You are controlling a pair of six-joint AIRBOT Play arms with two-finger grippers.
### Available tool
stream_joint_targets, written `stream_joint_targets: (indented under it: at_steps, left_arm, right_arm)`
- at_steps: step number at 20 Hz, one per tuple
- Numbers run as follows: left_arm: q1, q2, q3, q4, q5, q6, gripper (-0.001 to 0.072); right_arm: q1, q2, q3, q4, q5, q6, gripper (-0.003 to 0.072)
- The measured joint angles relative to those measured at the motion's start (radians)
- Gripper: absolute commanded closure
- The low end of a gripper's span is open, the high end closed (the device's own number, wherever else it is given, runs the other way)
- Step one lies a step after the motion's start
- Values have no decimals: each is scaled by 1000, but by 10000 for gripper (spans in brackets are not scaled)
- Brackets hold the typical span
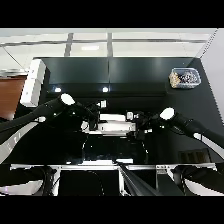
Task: Fold the box and place the chain.
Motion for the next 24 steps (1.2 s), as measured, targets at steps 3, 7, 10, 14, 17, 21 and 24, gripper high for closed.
stream_joint_targets:
  at_steps: [3,7,10,14,17,21,24]
  left_arm:
    - [1,3,-1,16,-1,0,455]
    - [19,65,0,26,-5,-53,15]
    - [54,163,0,103,-17,-193,12]
    - [114,281,0,205,-133,-496,184]
    - [118,306,-27,202,-213,-752,686]
    - [88,275,-78,13,-220,-829,688]
    - [75,221,-91,-160,-86,-785,689]
  right_arm:
    - [0,0,0,-2,-2,1,350]
    - [0,0,0,-2,-1,1,350]
    - [0,0,0,-3,-1,2,406]
    - [0,0,0,-3,0,2,674]
    - [0,0,0,-3,0,2,675]
    - [0,0,0,-3,0,2,675]
    - [0,0,0,-4,0,2,674]
